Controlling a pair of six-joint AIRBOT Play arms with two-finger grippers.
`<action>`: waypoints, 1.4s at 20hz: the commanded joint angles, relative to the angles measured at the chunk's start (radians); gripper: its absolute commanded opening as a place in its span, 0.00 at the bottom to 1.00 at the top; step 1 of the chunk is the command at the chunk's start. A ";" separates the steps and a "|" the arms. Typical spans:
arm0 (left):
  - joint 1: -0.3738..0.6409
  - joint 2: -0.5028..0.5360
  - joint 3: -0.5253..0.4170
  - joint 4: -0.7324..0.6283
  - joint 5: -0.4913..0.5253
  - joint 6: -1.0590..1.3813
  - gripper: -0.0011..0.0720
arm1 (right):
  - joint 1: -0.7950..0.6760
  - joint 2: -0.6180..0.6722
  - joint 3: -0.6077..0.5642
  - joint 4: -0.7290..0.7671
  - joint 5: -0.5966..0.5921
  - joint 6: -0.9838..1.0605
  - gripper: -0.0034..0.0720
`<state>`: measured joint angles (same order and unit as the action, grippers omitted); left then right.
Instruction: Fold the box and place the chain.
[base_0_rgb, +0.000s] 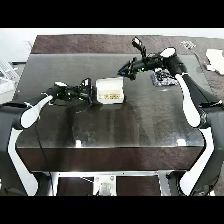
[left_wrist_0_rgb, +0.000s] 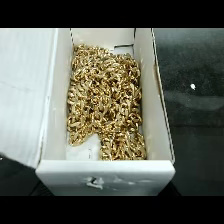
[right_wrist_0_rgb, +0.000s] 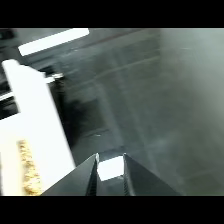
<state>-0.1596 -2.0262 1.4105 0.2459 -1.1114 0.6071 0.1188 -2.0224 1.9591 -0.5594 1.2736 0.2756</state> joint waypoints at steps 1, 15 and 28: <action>0.000 0.000 0.000 0.000 0.000 0.000 0.58 | 0.022 -0.027 0.010 0.002 0.072 -0.023 0.30; 0.000 0.000 0.000 0.000 0.000 0.000 0.58 | 0.038 -0.029 0.010 0.010 0.291 0.053 0.45; 0.000 0.000 0.000 0.000 0.000 0.000 0.58 | 0.067 -0.069 -0.004 0.010 0.253 0.033 0.45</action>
<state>-0.1593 -2.0262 1.4105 0.2459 -1.1107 0.6064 0.1844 -2.0857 1.9553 -0.5495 1.5398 0.3172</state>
